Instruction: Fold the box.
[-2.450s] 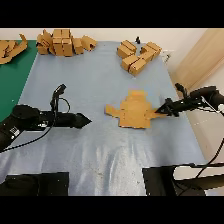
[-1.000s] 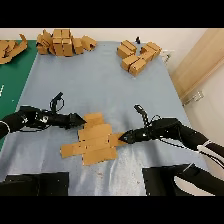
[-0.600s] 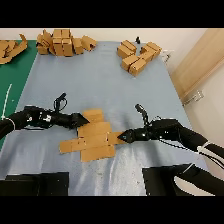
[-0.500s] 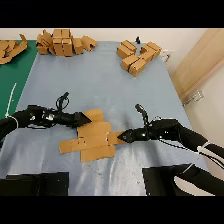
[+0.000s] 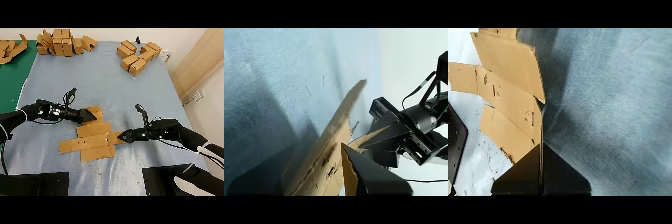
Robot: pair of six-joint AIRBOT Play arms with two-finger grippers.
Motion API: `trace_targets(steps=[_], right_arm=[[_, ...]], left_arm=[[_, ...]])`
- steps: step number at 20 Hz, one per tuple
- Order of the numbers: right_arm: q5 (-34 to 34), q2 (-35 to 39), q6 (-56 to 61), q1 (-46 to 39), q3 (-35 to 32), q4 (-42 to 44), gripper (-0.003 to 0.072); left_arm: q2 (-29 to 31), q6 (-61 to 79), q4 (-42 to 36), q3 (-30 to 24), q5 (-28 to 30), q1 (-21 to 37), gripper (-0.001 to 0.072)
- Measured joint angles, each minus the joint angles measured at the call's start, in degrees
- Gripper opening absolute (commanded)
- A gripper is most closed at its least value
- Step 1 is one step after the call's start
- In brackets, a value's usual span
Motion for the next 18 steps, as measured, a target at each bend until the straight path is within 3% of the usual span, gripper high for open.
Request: trace_targets(steps=[9,10,11,18], right_arm=[[0.5,-0.5,0.0,-0.1,0.0,-0.3,0.0003],[0.6,-0.5,0.0,-0.1,0.0,-0.4,0.0003],[0.7,-0.5,0.0,-0.1,0.0,-0.4,0.0003],[1.2,-0.7,-0.1,-0.1,0.0,-0.6,0.0003]], left_arm=[[-0.2,-0.2,4.9,0.4,-6.1,3.5,0.0402],[-0.2,-0.3,5.3,0.4,-6.4,3.7,0.0327],[-0.2,-0.4,5.8,0.4,-6.5,3.9,0.0133],[-0.2,1.1,6.6,0.4,-6.8,4.3,0.0104]])
